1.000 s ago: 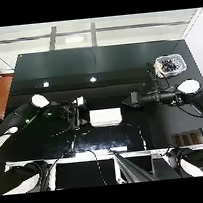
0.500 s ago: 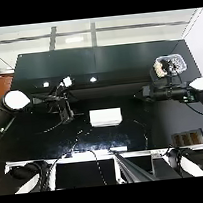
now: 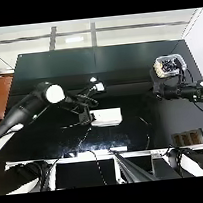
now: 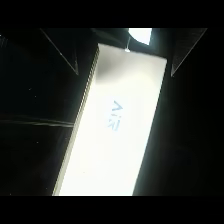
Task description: Fold the box and place the chain.
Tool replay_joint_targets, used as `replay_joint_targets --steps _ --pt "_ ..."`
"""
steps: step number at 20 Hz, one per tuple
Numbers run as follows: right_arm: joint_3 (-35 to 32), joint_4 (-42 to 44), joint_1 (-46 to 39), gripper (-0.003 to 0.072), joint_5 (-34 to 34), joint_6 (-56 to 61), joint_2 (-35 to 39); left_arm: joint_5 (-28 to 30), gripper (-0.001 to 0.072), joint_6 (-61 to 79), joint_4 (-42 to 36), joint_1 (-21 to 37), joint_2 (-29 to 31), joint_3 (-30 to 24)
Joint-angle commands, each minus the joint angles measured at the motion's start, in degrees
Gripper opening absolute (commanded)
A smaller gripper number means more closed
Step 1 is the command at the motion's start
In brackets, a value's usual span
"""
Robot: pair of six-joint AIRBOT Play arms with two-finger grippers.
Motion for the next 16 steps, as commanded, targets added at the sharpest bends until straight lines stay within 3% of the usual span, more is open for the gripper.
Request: replay_joint_targets --steps 1,5,7,8,10,16 --pt "0.0 -1.6 -0.5 0.0021 0.2 0.2 0.0 -1.2 0.0720 1.6 1.3 -1.7 -5.5 5.7" --pt "0.0 -1.6 -0.5 0.0021 0.2 0.2 0.0 3.5 0.0716 8.3 -0.7 -2.8 -6.7 5.7" --pt "0.0 -1.6 -0.5 0.0021 0.2 0.2 0.0 0.4 0.0623 14.8 -3.4 -2.8 -6.7 5.7" --pt "0.0 -1.6 -0.5 0.0021 0.2 0.2 0.0 -0.3 0.0631 15.2 -4.2 -2.8 -6.7 5.7" --pt "0.0 -1.6 -0.5 0.0021 0.2 0.2 0.0 -0.9 0.0717 15.2 -4.3 -2.8 -6.7 5.6" --pt "0.0 -1.5 -0.5 0.0021 0.2 0.2 0.0 -0.9 0.0720 15.0 -4.2 -2.8 -7.8 5.6"
